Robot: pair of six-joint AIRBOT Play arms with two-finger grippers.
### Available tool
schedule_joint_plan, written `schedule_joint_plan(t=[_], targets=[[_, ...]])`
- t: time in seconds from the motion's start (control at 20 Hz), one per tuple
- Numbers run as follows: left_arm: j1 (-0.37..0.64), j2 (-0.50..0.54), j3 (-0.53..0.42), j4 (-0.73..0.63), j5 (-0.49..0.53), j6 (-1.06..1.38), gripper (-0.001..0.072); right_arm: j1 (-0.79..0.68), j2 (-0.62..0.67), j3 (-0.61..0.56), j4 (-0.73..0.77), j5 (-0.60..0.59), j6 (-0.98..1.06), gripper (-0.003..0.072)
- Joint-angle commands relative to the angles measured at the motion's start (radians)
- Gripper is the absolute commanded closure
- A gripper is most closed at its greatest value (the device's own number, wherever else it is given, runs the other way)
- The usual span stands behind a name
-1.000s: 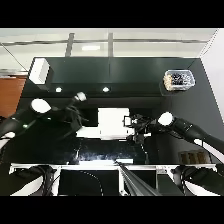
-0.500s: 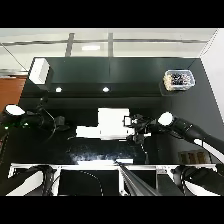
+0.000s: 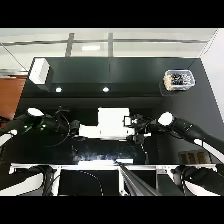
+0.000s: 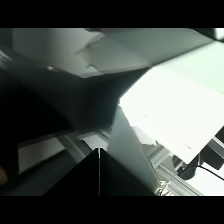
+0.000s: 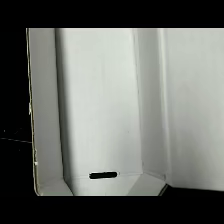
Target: Fold the box and place the chain.
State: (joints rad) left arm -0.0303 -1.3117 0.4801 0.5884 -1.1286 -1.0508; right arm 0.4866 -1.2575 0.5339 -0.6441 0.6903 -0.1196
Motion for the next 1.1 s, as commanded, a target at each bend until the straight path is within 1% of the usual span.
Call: schedule_joint_plan(t=[0.0, 0.2, 0.25, 0.3, 0.35, 0.4, 0.45, 0.6, 0.7, 0.85, 1.0, 1.05], targets=[[-0.056, -0.018, 0.004, -0.082, -0.004, 0.086, 0.068, 0.0, 0.0, 0.0, 0.0, 0.0, 0.0, 0.0442], [-0.051, 0.039, 0.037, -0.054, -0.01, 0.086, 0.0677, 0.0, 0.0, 0.0, 0.0, 0.0, 0.0, 0.0442], [-0.051, 0.057, 0.051, -0.05, -0.022, 0.086, 0.0609, 0.0, 0.0, 0.0, 0.0, 0.0, 0.0, 0.0441], [-0.051, 0.072, 0.064, -0.047, -0.038, 0.086, 0.0413, 0.0, 0.0, 0.0, 0.0, 0.0, 0.0, 0.0441], [-0.051, 0.09, 0.079, -0.036, -0.043, 0.086, 0.0265, 0.0, 0.0, 0.0, 0.0, 0.0, 0.0, 0.0442], [-0.051, 0.102, 0.09, -0.023, -0.045, 0.085, 0.0136, 0.0, 0.0, 0.0, 0.0, 0.0, 0.0, 0.0442], [-0.053, 0.109, 0.101, -0.019, -0.054, 0.086, 0.0067, 0.0, 0.0, 0.0, 0.0, 0.0, 0.0, 0.0441], [-0.081, 0.109, 0.113, -0.021, -0.064, 0.084, 0.0067, 0.0, 0.0, 0.0, 0.0, 0.0, 0.0, 0.0441], [-0.136, 0.109, 0.114, -0.021, -0.039, 0.081, 0.0067, 0.0, 0.0, 0.0, 0.0, 0.0, 0.0, 0.0442], [-0.23, 0.109, 0.116, -0.02, 0.06, 0.064, 0.0067, 0.0, 0.0, 0.0, 0.0, 0.0, 0.0, 0.0441], [-0.29, 0.109, 0.116, -0.014, 0.143, -0.007, 0.0067, 0.0, 0.0, 0.0, 0.0, 0.0, 0.0, 0.0442], [-0.308, 0.109, 0.118, 0.009, 0.162, -0.042, 0.0067, 0.0, 0.0, 0.0, 0.0, 0.0, 0.0, 0.0442]])
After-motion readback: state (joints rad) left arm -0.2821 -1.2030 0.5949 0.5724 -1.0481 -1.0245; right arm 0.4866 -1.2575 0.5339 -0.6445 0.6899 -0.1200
